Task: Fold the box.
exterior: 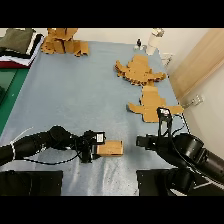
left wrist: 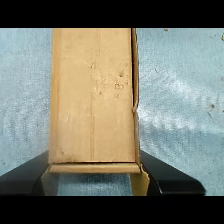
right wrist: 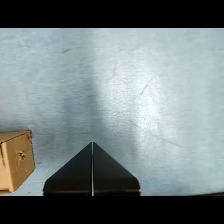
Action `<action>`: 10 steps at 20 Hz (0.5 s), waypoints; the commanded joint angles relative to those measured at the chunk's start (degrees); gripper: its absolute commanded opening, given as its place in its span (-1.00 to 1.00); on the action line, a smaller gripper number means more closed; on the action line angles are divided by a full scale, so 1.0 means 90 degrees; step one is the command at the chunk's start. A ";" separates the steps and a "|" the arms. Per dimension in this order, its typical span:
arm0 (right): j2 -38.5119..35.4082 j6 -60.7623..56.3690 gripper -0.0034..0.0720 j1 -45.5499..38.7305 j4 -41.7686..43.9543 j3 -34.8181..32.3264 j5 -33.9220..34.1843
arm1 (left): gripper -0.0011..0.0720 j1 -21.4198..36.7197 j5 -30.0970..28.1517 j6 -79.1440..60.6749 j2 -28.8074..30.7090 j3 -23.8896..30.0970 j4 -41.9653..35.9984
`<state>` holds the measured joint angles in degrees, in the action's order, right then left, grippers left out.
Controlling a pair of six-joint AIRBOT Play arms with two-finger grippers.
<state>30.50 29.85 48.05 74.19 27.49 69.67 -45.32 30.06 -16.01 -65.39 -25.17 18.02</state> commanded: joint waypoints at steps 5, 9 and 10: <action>0.0355 0.0143 -0.91 -0.0182 0.0631 0.0073 -0.0102 | 0.31 0.0000 -0.0002 -0.0002 0.0002 -0.0002 -0.0002; 0.0364 0.0138 -0.91 -0.0185 0.0687 0.0073 -0.0100 | 0.30 -0.0002 0.0034 -0.0002 0.0002 -0.0010 -0.0007; 0.0384 0.0138 -0.91 -0.0185 0.0687 0.0073 -0.0100 | 0.31 -0.0005 0.0041 0.0000 0.0002 -0.0010 -0.0005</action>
<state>33.65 31.05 46.44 79.66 28.08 68.90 -45.32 30.13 -16.03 -65.39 -25.21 17.98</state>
